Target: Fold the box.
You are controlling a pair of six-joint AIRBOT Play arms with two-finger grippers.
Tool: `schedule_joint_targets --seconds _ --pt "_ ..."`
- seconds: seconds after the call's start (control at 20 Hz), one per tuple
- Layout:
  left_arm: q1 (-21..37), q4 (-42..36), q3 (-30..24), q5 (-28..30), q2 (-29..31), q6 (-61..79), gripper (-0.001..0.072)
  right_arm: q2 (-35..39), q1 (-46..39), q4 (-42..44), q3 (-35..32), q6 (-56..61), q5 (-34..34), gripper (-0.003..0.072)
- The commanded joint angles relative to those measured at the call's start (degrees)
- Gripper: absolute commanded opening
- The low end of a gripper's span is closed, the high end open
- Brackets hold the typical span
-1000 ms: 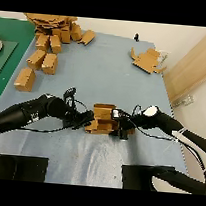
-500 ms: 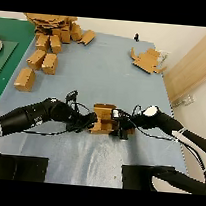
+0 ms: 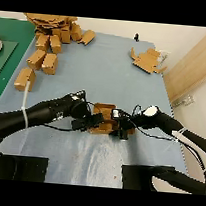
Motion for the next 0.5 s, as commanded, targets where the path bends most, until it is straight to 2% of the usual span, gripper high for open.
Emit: schedule_joint_targets --seconds 0.0,0.15,0.45 --pt "-1.90 9.75 7.39 -10.21 -5.44 -4.59 0.0324 0.02 0.02 0.02 0.00 -0.02 0.02 0.0494" --pt "-2.32 13.51 11.06 -14.43 -8.11 -4.85 0.0324 0.02 0.02 0.02 0.00 -0.02 0.02 0.0494" --pt "-2.32 13.27 12.13 -14.53 -10.67 -3.43 0.0323 0.02 0.02 0.02 0.00 -0.02 0.02 0.0494"
